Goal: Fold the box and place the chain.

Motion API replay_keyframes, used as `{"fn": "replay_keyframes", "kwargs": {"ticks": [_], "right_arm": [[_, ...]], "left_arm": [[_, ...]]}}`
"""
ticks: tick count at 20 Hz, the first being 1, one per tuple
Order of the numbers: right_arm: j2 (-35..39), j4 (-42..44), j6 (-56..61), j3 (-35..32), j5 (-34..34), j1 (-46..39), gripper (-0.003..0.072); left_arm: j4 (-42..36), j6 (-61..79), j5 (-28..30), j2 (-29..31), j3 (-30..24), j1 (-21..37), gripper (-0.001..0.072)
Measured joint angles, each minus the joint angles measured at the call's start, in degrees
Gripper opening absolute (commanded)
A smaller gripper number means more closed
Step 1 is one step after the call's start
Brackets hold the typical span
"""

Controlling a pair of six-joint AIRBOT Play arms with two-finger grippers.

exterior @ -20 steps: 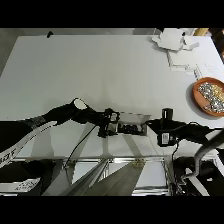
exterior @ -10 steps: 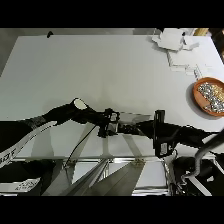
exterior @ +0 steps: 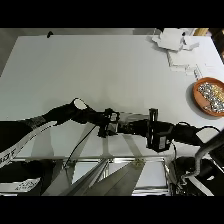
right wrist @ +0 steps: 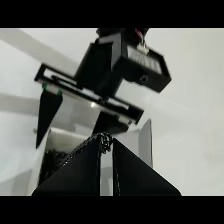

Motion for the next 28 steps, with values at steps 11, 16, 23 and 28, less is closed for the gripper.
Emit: {"fn": "replay_keyframes", "kwargs": {"ticks": [11,16,23,28], "right_arm": [[-5.7,-11.2,18.9,10.7,10.0,-5.2,0.01],[-14.0,-20.8,36.4,26.4,17.2,-6.0,0.0022],[-31.7,-31.6,52.6,32.0,18.6,-3.8,0.0101],[-29.5,-34.5,55.0,28.5,19.7,-0.9,0.021]], "left_arm": [[0.0,0.0,0.0,0.0,0.0,0.0,0.0272],[0.0,0.0,0.0,0.0,0.0,0.0,0.0272],[0.0,0.0,0.0,0.0,0.0,0.0,0.0272],[0.0,0.0,0.0,0.0,0.0,0.0,0.0272]]}}
